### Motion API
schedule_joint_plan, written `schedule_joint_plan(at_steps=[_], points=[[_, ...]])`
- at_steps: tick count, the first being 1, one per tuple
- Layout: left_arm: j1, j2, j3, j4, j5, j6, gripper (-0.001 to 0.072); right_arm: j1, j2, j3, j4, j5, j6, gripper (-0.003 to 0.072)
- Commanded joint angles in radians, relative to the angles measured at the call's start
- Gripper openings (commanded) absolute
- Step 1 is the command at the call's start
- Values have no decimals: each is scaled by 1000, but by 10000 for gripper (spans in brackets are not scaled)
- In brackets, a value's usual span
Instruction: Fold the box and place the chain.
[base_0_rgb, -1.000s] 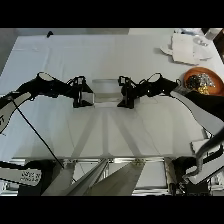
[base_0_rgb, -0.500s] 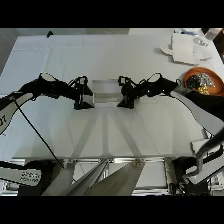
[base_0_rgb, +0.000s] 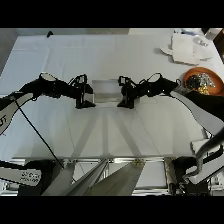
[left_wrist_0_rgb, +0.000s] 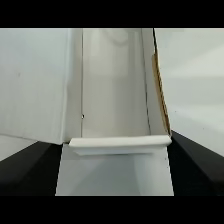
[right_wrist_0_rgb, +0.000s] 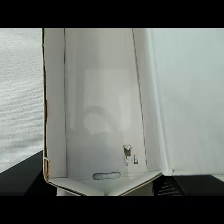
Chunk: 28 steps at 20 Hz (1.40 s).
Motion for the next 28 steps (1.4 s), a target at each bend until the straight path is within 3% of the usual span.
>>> schedule_joint_plan(at_steps=[1, 4, 17, 18, 20, 28], points=[[-8, -12, 0, -21, -17, 7, 698, 1, 0, 0, 0, 0, 0, 456], [-22, -54, 5, -11, -11, -3, 695, 1, 0, 0, 0, 0, 0, 456], [-55, -53, 7, 13, 85, -65, 694, 1, 0, 0, 0, 0, 0, 456], [-55, -53, 7, 13, 85, -65, 675, 1, 0, 0, 0, 0, 0, 456], [-55, -53, 7, 13, 84, -65, 409, 1, 0, 0, 0, 0, 0, 456], [-55, -53, 7, 13, 84, -65, 388, 1, 0, 0, 0, 0, 0, 456]])
